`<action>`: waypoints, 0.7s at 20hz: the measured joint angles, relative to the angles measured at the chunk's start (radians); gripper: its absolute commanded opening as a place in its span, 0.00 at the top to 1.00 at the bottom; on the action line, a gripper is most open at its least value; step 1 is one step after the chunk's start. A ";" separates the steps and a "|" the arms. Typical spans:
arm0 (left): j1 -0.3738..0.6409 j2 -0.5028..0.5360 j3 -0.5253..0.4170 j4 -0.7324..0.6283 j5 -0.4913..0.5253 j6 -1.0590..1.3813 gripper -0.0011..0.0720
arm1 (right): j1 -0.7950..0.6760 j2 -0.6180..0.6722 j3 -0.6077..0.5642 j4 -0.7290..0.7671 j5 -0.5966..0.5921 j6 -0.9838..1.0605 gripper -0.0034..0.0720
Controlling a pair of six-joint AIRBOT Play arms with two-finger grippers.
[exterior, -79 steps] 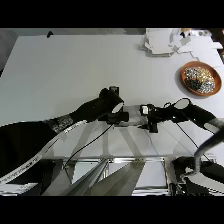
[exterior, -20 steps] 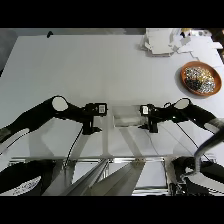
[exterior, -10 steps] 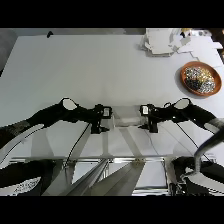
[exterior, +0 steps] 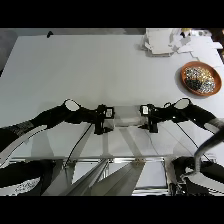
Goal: Fold the box and place the chain.
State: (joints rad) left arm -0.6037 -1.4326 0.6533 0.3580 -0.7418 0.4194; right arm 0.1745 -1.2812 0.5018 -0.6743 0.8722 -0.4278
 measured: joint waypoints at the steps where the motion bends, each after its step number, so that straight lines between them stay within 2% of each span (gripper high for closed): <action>1: -0.003 -0.002 0.000 -0.005 0.000 0.000 0.01 | 0.000 0.000 0.000 0.000 0.000 0.000 0.50; 11: -0.030 -0.050 0.000 -0.091 0.046 0.003 0.04 | 0.000 0.000 0.000 0.000 0.000 0.000 0.50; 12: -0.032 -0.051 0.000 -0.097 0.050 0.003 0.09 | 0.000 0.000 0.000 0.000 0.000 0.000 0.50; 14: -0.035 -0.053 0.000 -0.108 0.052 0.004 0.51 | 0.000 0.000 0.000 0.000 0.000 0.001 0.50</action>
State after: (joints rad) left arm -0.6384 -1.4853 0.6529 0.2504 -0.6895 0.4232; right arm 0.1745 -1.2812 0.5018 -0.6746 0.8722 -0.4271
